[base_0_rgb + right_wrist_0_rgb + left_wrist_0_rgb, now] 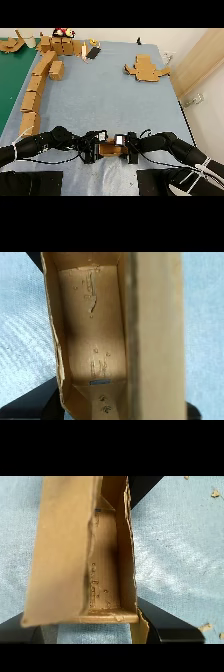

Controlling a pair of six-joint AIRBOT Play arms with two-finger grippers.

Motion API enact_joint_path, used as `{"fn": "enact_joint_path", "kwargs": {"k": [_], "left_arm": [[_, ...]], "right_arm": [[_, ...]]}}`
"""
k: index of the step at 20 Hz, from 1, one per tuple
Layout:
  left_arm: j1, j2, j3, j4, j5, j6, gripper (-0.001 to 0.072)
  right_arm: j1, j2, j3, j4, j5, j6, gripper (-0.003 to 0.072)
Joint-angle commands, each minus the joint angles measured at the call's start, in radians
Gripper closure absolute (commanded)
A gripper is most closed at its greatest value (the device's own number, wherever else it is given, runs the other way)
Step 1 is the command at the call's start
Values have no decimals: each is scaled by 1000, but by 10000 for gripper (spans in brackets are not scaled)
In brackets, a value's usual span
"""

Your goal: Fold the box.

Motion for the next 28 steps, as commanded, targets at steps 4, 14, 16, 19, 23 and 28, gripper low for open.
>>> {"fn": "enact_joint_path", "kwargs": {"k": [4, 14, 16, 19, 23, 28], "left_arm": [[0, 0, 1, 0, 0, 0, 245], [0, 0, 1, 0, 0, 0, 245], [0, 0, 1, 0, 0, 0, 245], [0, 0, 1, 0, 0, 0, 245], [0, 0, 1, 1, 0, 0, 245], [0, 0, 1, 0, 0, 0, 245]], "right_arm": [[-1, 1, 0, -22, -5, -2, 275], [-1, 1, 0, -20, -86, -2, 67], [-2, 17, 2, -24, -88, 28, -30], [-4, 61, 2, -56, -89, 67, -30], [-4, 97, 2, -104, -95, 84, -29], [-4, 209, 3, -238, -127, 225, -28]]}}
